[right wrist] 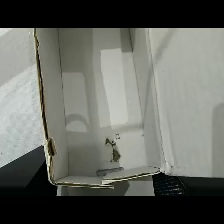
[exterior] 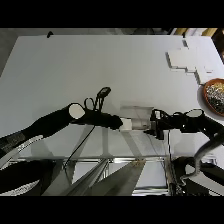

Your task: Fold the box and place the chain.

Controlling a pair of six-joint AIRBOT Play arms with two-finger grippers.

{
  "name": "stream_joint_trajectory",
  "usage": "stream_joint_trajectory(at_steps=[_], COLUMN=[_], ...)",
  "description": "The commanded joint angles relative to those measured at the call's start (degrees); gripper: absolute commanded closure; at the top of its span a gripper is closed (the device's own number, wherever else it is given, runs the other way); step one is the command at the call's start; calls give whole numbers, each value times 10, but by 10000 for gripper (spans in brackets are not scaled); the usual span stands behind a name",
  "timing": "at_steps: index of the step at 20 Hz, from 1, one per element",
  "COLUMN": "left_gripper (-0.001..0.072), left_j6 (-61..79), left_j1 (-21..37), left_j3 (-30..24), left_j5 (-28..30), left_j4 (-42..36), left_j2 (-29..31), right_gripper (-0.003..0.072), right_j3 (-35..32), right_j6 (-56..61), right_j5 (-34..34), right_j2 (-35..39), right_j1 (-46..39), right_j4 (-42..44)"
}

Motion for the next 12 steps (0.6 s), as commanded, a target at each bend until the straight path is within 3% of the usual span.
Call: stream_joint_trajectory(at_steps=[1, 12], left_gripper=[413, 413], left_j6=[-101, -359], left_j1=[-20, -69], left_j3=[41, 142], left_j5=[-15, -124], left_j4=[97, 308], left_j2=[-22, -79], right_gripper=[275, 276], right_j3=[0, 0], right_j6=[0, 0], right_j5=[0, 0], right_j2=[0, 0], right_j1=[0, 0], right_j4=[0, 0])
